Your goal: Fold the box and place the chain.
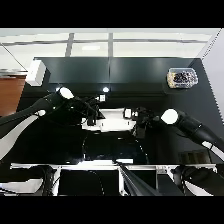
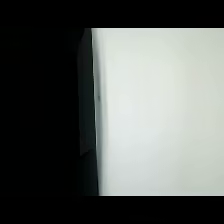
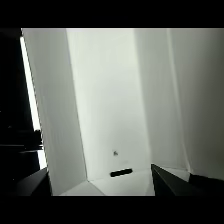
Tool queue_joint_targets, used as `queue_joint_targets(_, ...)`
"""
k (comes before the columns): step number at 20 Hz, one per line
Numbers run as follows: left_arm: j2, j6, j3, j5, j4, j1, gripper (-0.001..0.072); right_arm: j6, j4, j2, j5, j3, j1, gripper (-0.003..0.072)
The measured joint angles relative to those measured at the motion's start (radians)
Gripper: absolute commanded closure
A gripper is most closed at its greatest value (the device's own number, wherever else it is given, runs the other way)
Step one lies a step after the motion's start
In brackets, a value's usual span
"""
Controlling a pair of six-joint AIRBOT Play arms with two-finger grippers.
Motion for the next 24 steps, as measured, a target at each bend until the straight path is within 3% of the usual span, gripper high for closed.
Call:
queue_joint_targets(10, 0.000, 0.000, 0.000, -0.003, 0.000, 0.000, 0.0685, -0.072, 0.080, 0.016, -0.025, 0.020, -0.060, 0.0000)
queue_joint_targets(24, 0.000, 0.000, 0.000, -0.004, -0.002, 0.000, 0.0685, -0.300, 0.198, -0.140, 0.060, 0.021, -0.087, 0.0001)
